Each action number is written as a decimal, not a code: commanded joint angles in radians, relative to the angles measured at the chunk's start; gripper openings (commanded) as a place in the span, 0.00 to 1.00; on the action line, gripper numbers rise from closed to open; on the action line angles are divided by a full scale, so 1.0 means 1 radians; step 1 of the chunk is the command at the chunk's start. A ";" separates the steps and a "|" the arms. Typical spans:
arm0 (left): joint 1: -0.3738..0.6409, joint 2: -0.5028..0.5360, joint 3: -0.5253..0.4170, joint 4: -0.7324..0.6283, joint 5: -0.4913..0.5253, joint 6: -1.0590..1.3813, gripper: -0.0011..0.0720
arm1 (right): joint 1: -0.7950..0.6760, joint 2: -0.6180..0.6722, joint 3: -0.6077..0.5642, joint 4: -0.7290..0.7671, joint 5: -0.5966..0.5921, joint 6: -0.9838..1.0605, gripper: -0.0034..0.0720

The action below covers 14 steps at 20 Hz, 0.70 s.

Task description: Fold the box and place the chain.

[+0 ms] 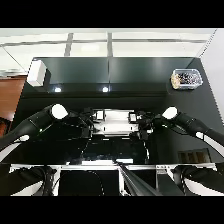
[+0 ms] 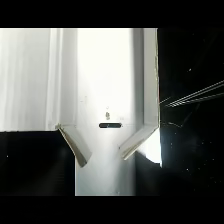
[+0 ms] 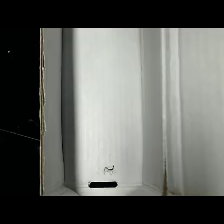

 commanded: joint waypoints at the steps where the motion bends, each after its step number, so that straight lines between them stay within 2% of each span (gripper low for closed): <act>1: -0.008 -0.021 0.016 0.006 -0.026 -0.013 0.36 | 0.000 0.000 0.000 0.000 0.000 0.000 0.56; 4: -0.010 -0.022 0.016 -0.075 -0.037 -0.013 0.35 | 0.000 0.000 0.000 0.000 0.000 0.001 0.56; 5: -0.012 -0.024 0.016 -0.106 -0.028 -0.013 0.29 | 0.000 0.000 0.000 0.000 0.000 0.000 0.56; 8: -0.042 -0.048 0.016 -0.191 0.006 -0.011 0.28 | 0.000 0.000 0.000 0.000 0.000 0.000 0.56; 14: -0.076 -0.079 0.016 -0.195 0.053 -0.072 0.27 | 0.000 0.000 0.000 0.000 0.000 0.001 0.56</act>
